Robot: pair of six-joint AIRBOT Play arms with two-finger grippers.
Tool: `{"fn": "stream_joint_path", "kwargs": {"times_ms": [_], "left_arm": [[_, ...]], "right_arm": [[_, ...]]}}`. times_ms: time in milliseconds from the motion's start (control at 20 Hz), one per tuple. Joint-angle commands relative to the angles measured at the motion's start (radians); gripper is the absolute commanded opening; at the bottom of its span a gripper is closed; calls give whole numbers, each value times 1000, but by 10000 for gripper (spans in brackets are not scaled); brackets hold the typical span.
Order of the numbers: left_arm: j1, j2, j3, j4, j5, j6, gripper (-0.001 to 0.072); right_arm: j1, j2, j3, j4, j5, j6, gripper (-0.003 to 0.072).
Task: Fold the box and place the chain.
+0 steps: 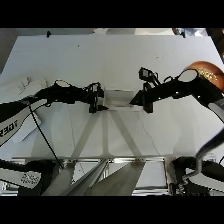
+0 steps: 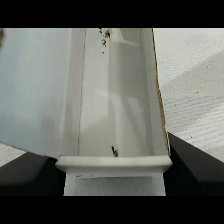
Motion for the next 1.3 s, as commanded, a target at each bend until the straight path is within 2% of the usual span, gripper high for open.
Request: {"fn": "stream_joint_path", "kwargs": {"times_ms": [0,200,400,950,1100,1250], "left_arm": [[0,0,0,0,5,6,348],[0,0,0,1,4,4,348],[-1,0,0,1,3,4,348],[0,0,0,0,2,4,348],[0,0,0,0,1,4,348],[0,0,0,0,1,4,348]], "right_arm": [[73,-3,0,71,-211,39,15],[110,-51,0,72,-406,44,15],[114,-120,0,74,-494,72,16],[113,-127,2,74,-439,96,17],[113,-45,3,56,-363,96,17],[113,70,3,-51,-320,96,17]]}}
